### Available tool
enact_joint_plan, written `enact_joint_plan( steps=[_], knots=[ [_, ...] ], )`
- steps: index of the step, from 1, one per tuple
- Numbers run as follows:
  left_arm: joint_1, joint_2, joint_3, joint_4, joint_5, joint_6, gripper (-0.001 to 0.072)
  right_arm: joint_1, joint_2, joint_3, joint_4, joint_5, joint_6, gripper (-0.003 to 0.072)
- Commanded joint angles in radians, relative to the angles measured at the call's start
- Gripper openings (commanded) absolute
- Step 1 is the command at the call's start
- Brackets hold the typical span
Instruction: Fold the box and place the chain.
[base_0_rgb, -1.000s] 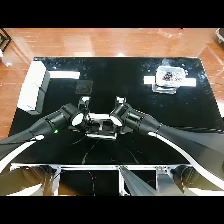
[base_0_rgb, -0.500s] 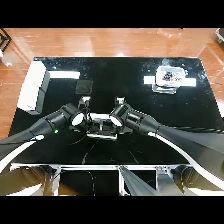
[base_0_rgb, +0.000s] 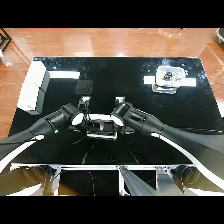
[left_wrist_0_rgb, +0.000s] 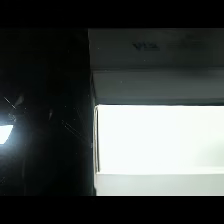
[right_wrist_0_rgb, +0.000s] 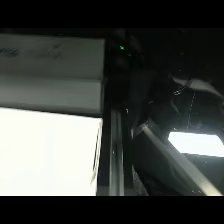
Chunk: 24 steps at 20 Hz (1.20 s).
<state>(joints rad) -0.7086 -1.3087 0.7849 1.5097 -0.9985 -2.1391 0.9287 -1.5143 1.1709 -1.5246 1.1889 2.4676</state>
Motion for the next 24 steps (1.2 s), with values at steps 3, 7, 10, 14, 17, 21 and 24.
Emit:
enact_joint_plan(
  steps=[3, 7, 10, 14, 17, 21, 24],
  knots=[
    [0.0, 0.0, 0.0, 0.0, -0.004, 0.001, 0.0029, -0.004, 0.18, 0.001, -0.049, 0.141, -0.237, 0.0447],
    [0.0, 0.0, 0.0, 0.0, -0.004, 0.001, 0.0029, -0.071, 0.422, 0.0, -0.286, 0.329, -0.307, 0.0447],
    [0.0, 0.0, 0.0, 0.0, -0.004, 0.0, 0.0029, -0.254, 0.534, 0.0, -0.451, 0.352, -0.358, 0.0447],
    [0.0, 0.0, 0.0, -0.001, -0.006, 0.0, 0.0029, -0.626, 0.504, -0.025, -0.405, 0.103, -0.436, 0.0448],
    [0.0, 0.0, 0.0, 0.0, -0.008, 0.0, 0.0029, -0.836, 0.385, -0.007, -0.27, -0.157, -0.566, 0.0715],
    [0.0, 0.0, 0.0, 0.0, -0.008, 0.0, 0.0029, -0.932, 0.121, 0.182, -0.202, -0.272, -0.75, 0.0715],
    [0.0, 0.0, 0.0, 0.0, -0.007, 0.0, 0.0029, -0.949, -0.09, 0.346, -0.201, -0.224, -0.889, 0.0706]
  ],
)
